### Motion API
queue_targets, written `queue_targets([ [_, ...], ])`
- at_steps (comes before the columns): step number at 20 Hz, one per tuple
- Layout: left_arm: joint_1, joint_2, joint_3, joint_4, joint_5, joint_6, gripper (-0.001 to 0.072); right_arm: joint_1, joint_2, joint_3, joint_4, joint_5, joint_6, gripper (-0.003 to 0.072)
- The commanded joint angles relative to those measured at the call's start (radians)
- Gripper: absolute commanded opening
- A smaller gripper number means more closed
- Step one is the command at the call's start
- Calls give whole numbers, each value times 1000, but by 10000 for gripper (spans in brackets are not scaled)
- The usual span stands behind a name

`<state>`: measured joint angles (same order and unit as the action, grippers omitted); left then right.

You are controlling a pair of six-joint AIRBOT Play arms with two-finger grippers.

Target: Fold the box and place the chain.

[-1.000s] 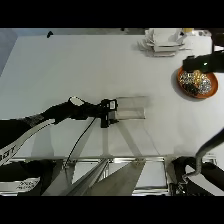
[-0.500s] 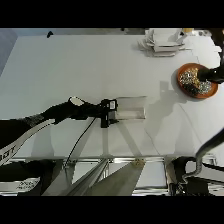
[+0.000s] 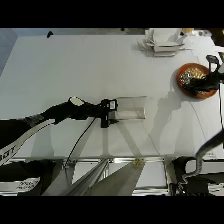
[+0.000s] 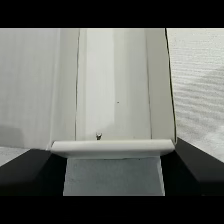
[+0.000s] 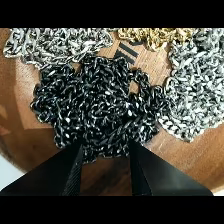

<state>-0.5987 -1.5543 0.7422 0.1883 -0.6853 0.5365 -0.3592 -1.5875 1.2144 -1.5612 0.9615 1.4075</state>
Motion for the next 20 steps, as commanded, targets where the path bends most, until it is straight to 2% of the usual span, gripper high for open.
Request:
queue_targets([
  [1,0,0,0,0,0,0,16,0,-14,1,3,-12,-2,284],
  [5,0,0,0,0,0,0,16,0,-23,1,2,-12,-3,257],
  [6,0,0,0,0,0,1,16,0,-32,1,2,-12,-3,199],
  [8,0,0,0,0,0,0,16,0,-42,1,1,-22,-3,17],
  [12,0,0,0,0,0,1,16,0,8,2,-2,11,-3,16],
  [16,0,0,0,0,0,1,16,0,165,2,1,71,-4,16],
  [18,0,0,0,0,0,0,16,0,260,2,43,110,-5,16],
  [20,0,0,0,0,0,0,16,0,350,2,155,154,-27,16],
])
